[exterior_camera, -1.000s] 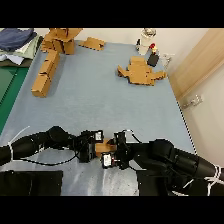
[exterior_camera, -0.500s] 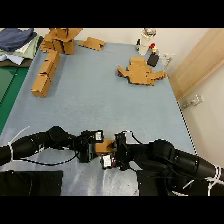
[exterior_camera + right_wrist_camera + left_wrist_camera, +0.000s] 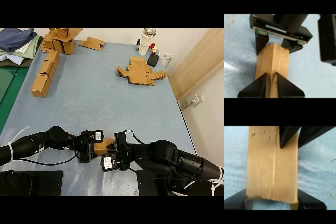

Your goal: Fold the box.

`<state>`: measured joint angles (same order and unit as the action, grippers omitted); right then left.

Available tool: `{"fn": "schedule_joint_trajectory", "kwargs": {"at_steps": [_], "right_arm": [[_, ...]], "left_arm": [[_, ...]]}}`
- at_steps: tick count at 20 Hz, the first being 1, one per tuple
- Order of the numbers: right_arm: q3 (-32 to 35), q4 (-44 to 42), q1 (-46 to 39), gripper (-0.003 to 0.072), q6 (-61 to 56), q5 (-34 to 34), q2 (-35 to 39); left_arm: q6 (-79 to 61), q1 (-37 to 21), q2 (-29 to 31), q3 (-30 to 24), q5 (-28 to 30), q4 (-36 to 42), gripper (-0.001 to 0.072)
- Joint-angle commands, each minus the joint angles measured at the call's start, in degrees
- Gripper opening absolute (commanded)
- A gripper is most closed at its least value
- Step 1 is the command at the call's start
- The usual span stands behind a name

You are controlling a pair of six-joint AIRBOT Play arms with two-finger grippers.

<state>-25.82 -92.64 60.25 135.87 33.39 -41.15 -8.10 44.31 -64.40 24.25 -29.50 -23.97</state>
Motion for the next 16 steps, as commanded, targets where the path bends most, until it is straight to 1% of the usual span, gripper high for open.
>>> {"fn": "schedule_joint_trajectory", "kwargs": {"at_steps": [1, 9, 16], "right_arm": [[-1.2, 0.9, 0.1, 0.0148, -0.4, 0.2, 0.1], [-1.4, 0.9, 0.1, 0.0148, -0.4, 0.3, 0.0], [-1.3, -1.2, 1.1, 0.0148, -0.4, 0.7, -3.0]], "left_arm": [[0.0, 0.0, 0.0, 0.0, 0.0, 0.0, 0.0521], [0.0, 0.0, 0.0, 0.0, 0.0, 0.0, 0.0521], [0.0, 0.0, 0.0, 0.0, 0.0, 0.0, 0.0521]]}}
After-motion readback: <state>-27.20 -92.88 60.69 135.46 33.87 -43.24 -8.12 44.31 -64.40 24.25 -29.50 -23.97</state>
